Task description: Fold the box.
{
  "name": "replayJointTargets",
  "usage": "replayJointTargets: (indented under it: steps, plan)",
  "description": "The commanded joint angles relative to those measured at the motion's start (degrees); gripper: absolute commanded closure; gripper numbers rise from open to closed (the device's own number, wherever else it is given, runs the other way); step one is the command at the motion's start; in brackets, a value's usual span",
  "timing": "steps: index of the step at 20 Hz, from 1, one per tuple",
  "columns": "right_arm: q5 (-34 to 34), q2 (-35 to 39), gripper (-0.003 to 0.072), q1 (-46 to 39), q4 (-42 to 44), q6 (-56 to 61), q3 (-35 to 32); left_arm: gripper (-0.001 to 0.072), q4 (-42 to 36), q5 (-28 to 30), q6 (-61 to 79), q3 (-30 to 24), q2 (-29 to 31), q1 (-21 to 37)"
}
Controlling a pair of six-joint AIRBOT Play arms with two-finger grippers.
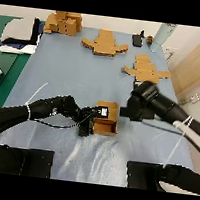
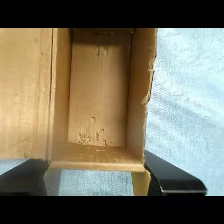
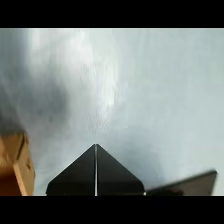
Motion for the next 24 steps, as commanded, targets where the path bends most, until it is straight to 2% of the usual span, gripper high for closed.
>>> replayJointTargets:
  steps: [1,2,4,5,6,10,15,17,20,24]
  plan:
    - [17.66,-1.42,0.0681,-19.30,22.91,-26.27,0.02,0.0282,0.00,0.02,0.00,0.04,-0.02,0.00]
    - [20.39,-2.97,0.0681,-25.16,35.78,-37.18,0.02,0.0282,0.00,0.02,0.00,0.04,-0.02,0.00]
    - [19.47,-7.78,0.0681,-34.07,61.70,-60.08,0.04,0.0282,0.00,0.02,0.00,0.04,-0.04,0.02]
    - [16.76,-10.54,0.0681,-36.46,70.69,-68.11,0.04,0.0282,0.00,0.02,0.00,0.04,-0.02,0.00]
    - [14.80,-12.94,0.0681,-37.35,74.44,-71.06,0.04,0.0282,0.00,0.00,0.00,0.04,-0.02,0.00]
    - [10.93,-19.52,0.0682,-34.53,75.17,-74.93,0.02,0.0282,0.00,0.02,0.00,0.04,-0.02,0.00]
    - [1.99,-19.17,0.0681,-28.06,74.84,-81.94,-0.74,0.0282,-0.02,-0.02,0.00,0.04,-0.02,0.00]
    - [1.36,-16.96,0.0681,-25.90,74.62,-82.51,-2.34,0.0282,0.00,0.02,0.00,0.04,-0.02,0.00]
    - [4.70,-9.57,0.0682,-22.38,73.02,-84.11,-7.58,0.0282,0.00,0.00,0.00,0.04,-0.04,0.00]
    - [18.12,2.95,0.0681,-16.55,64.89,-83.25,-16.59,0.0282,0.00,-0.02,0.00,0.04,-0.02,0.00]
